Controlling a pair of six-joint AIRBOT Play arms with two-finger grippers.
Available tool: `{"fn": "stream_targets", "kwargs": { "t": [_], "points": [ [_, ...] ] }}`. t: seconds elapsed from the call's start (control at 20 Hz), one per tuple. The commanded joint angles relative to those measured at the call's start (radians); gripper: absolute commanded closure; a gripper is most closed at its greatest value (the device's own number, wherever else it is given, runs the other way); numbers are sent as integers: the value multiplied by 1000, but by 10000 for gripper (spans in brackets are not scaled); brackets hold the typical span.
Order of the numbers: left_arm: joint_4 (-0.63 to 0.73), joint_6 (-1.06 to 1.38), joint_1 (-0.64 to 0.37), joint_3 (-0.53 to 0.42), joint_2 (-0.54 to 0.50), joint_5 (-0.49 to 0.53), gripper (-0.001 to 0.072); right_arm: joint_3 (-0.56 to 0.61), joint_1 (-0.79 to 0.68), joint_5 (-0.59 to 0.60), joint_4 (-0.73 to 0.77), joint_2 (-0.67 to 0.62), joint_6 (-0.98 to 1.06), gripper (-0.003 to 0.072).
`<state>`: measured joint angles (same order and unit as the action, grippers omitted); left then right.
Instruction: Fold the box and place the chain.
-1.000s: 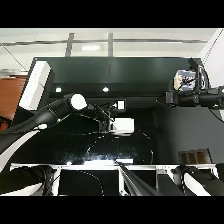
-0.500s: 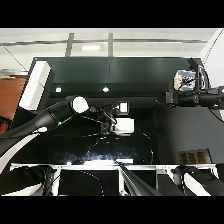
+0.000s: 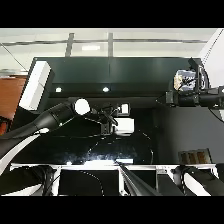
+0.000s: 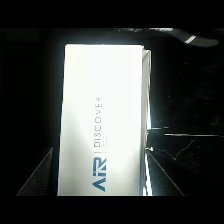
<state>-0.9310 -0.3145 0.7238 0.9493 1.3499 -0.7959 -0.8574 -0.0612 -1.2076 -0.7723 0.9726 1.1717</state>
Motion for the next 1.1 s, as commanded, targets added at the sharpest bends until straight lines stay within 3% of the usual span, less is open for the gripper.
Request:
{"fn": "stream_targets", "kwargs": {
  "t": [0.0, 1.05],
  "points": [
    [-4, -9, 5, 0, 10, -1, -5, 0, 0, 0, 0, -1, 0, 646],
    [-3, -9, 10, 0, 61, 25, -6, 0, 0, 1, 0, -1, 0, 646]
  ]
}}
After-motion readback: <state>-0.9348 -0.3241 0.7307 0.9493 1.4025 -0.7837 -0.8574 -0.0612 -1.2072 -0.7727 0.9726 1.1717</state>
